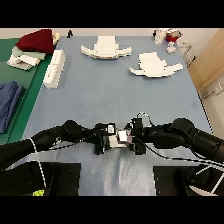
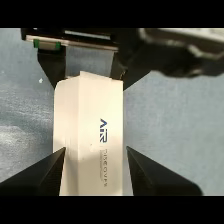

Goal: Fold the box.

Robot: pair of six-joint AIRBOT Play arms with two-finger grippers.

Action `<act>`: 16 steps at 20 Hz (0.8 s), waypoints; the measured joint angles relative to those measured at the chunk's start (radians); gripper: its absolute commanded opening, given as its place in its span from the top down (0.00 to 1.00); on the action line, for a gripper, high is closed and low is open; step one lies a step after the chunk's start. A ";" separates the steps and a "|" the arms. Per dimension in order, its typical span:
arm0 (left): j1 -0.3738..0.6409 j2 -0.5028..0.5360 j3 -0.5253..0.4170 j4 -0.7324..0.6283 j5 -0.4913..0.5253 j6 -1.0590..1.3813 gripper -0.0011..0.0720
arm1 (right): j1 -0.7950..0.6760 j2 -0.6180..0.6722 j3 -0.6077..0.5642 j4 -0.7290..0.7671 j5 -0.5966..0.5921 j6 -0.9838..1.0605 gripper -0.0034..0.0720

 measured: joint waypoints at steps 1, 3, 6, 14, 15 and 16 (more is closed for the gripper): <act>0.000 0.000 0.000 0.000 -0.001 0.000 0.28 | 0.000 0.008 0.000 0.000 0.002 0.000 0.26; 0.000 0.000 0.000 0.000 -0.003 0.001 0.28 | 0.000 0.022 0.000 -0.004 0.006 0.000 0.26; 0.000 0.000 0.000 0.001 -0.004 0.002 0.28 | 0.003 0.032 0.000 -0.013 0.023 0.000 0.29; 0.000 0.000 0.000 0.000 -0.002 0.001 0.28 | 0.000 0.034 0.000 -0.033 0.100 0.017 0.58; 0.000 0.000 0.000 0.000 -0.002 0.000 0.28 | 0.000 0.031 0.000 -0.029 0.096 0.019 0.58; 0.000 0.000 0.000 0.000 -0.002 0.001 0.28 | 0.000 0.029 0.000 -0.023 0.090 0.021 0.58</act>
